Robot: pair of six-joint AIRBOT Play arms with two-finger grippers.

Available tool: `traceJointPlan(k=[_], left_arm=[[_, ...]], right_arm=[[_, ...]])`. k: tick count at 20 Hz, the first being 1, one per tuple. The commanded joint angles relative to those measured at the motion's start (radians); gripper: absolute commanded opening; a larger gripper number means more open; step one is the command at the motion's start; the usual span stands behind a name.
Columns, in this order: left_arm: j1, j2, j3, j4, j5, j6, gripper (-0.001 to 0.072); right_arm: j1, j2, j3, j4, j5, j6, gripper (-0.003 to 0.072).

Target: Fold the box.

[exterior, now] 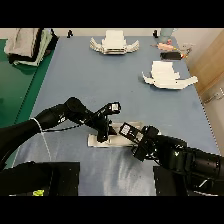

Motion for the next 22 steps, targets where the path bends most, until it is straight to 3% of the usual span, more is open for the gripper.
traceJointPlan(k=[1,10,11,15,19,22], left_arm=[[0.0,0.0,0.0,0.0,-0.001,0.0,0.0015],[0.0,0.0,0.0,0.0,-0.001,0.0,0.0015],[0.001,0.0,0.0,0.0,-0.001,0.0,0.0015],[0.0,0.0,0.0,0.0,-0.001,0.0,0.0015],[0.0,0.0,-0.001,0.0,0.0,0.0,0.0015],[0.0,0.0,0.0,0.0,-0.001,0.0,0.0015]], right_arm=[[0.0,0.006,0.01,-0.024,0.048,0.058,0.0646],[-0.013,0.01,0.008,-0.002,0.056,0.062,0.0671],[-0.042,0.019,-0.001,0.033,0.025,-0.019,0.072],[-0.309,0.1,-0.052,0.446,-0.112,-0.629,0.072],[-0.642,0.089,-0.054,0.913,-0.07,-1.325,0.072],[-0.801,0.018,-0.053,1.101,-0.015,-1.642,0.072]])
